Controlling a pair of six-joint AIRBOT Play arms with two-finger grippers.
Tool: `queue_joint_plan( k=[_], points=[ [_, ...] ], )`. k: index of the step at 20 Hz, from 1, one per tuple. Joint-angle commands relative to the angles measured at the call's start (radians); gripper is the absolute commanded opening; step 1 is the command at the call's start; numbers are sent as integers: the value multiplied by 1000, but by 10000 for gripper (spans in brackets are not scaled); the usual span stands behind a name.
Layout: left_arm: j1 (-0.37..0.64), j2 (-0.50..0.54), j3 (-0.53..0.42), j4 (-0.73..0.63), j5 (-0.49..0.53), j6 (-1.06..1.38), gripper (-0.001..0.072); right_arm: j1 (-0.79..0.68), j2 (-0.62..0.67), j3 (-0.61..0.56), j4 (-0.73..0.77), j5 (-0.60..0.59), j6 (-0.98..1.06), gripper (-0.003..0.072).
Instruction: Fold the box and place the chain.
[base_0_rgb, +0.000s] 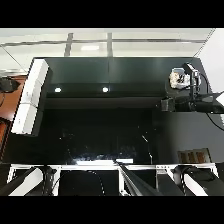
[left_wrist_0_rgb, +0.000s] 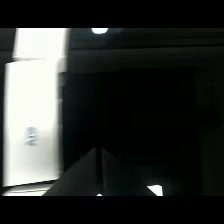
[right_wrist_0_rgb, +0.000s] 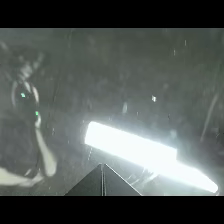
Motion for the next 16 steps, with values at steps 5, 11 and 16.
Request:
queue_joint_plan(
  k=[5,11,16],
  points=[
    [-324,387,-355,-85,301,-41,25,122,8,-54,-163,-508,-126,8],
    [-334,544,-563,-31,317,-43,28,67,6,-116,-244,-598,-111,12],
    [-335,541,-563,-39,320,-42,28,67,6,-116,-244,-600,-111,12]
  ],
)
